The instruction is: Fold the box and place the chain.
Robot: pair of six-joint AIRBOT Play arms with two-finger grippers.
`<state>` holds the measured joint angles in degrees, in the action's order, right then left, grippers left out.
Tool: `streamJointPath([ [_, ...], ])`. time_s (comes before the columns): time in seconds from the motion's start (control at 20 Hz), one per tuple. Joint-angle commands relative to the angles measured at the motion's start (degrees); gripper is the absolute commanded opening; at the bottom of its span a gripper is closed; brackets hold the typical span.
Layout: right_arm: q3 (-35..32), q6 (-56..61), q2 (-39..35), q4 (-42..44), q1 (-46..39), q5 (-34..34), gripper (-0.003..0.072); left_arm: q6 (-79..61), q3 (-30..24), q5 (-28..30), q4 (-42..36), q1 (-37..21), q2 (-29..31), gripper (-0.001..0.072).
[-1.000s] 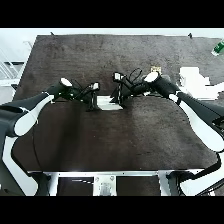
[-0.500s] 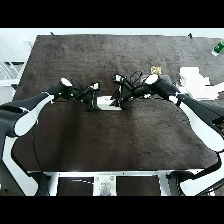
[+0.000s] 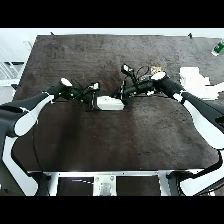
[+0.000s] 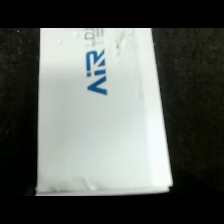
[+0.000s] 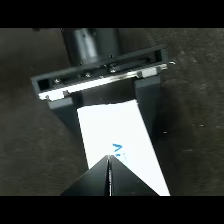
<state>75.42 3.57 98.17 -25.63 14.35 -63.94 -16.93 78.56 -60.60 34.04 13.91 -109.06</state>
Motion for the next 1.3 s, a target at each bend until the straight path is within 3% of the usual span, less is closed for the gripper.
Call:
streamJointPath([
  [0.0, -1.57, 2.01, 0.07, 1.40, -0.11, -1.05, 0.0011, 0.02, 0.00, 0.11, -0.02, -0.02, 0.00, 0.0422],
  [0.6, -3.41, 11.02, 3.52, -11.04, 1.29, 1.36, 0.0011, 0.02, 0.00, 0.09, -0.02, -0.02, 0.00, 0.0423],
  [0.8, -3.37, 10.99, 3.50, -11.52, 1.29, 1.57, 0.0011, 0.04, 0.00, 0.09, -0.02, -0.02, 0.00, 0.0423],
  [1.0, -2.75, 7.48, 1.42, -5.40, 1.14, 1.29, 0.0010, 0.04, 0.00, 0.09, -0.02, -0.02, 0.00, 0.0423],
  [1.1, -2.75, 4.76, -1.84, 1.73, 1.01, 1.31, 0.0009, 0.04, 0.00, 0.09, -0.02, -0.02, 0.00, 0.0423],
  [1.25, -2.89, 5.46, -7.93, 4.92, 0.74, 1.38, 0.0008, 0.02, 0.00, 0.09, -0.02, -0.02, 0.00, 0.0423],
])
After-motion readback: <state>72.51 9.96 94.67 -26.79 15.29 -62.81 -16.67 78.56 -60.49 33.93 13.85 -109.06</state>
